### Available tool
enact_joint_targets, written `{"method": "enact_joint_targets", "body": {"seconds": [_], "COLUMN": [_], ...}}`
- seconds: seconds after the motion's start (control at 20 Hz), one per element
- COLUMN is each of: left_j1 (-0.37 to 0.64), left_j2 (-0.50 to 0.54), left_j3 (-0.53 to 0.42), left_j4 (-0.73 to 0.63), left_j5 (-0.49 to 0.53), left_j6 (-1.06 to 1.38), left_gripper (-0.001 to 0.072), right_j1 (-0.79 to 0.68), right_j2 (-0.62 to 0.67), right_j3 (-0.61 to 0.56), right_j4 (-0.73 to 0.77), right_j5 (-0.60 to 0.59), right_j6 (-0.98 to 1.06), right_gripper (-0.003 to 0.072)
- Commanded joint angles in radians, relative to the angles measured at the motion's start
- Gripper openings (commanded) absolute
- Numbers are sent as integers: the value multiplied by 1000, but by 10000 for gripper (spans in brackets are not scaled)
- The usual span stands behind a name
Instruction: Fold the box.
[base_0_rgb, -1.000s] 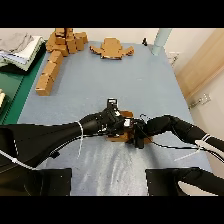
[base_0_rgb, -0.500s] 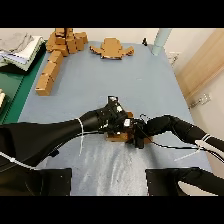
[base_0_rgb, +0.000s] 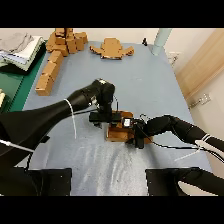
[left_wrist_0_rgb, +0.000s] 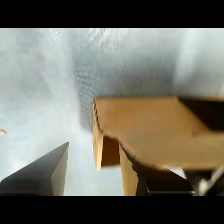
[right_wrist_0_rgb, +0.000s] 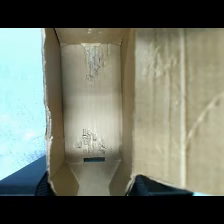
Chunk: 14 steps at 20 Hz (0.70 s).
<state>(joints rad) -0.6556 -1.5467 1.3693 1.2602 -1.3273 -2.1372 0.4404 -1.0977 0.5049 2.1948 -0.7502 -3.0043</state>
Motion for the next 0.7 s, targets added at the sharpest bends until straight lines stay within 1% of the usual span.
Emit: {"method": "enact_joint_targets", "body": {"seconds": [0.0,0.1,0.15,0.2,0.25,0.3,0.35,0.4,0.5,0.6,0.65], "left_j1": [113,173,198,219,236,249,257,258,257,271,282], "left_j2": [1,1,1,1,1,0,0,1,1,24,56], "left_j3": [6,6,6,6,6,6,5,-1,-30,-103,-173], "left_j4": [-220,-254,-237,-204,-165,-125,-89,-72,-65,-83,-117], "left_j5": [-122,-176,-188,-187,-176,-143,-103,-63,-30,-18,20], "left_j6": [253,437,509,556,583,590,652,752,1000,1126,1178], "left_gripper": [503,500,402,133,15,15,15,14,12,11,11], "right_j1": [0,0,0,0,0,0,0,0,0,0,0], "right_j2": [0,0,0,0,0,0,0,0,0,0,0], "right_j3": [0,0,0,0,0,0,0,0,0,0,0], "right_j4": [0,0,0,0,0,0,0,0,0,0,1], "right_j5": [0,0,0,0,0,0,0,0,0,0,0], "right_j6": [0,0,0,0,0,0,0,0,0,0,1], "right_gripper": [484,484,484,485,485,485,484,485,485,484,484]}}
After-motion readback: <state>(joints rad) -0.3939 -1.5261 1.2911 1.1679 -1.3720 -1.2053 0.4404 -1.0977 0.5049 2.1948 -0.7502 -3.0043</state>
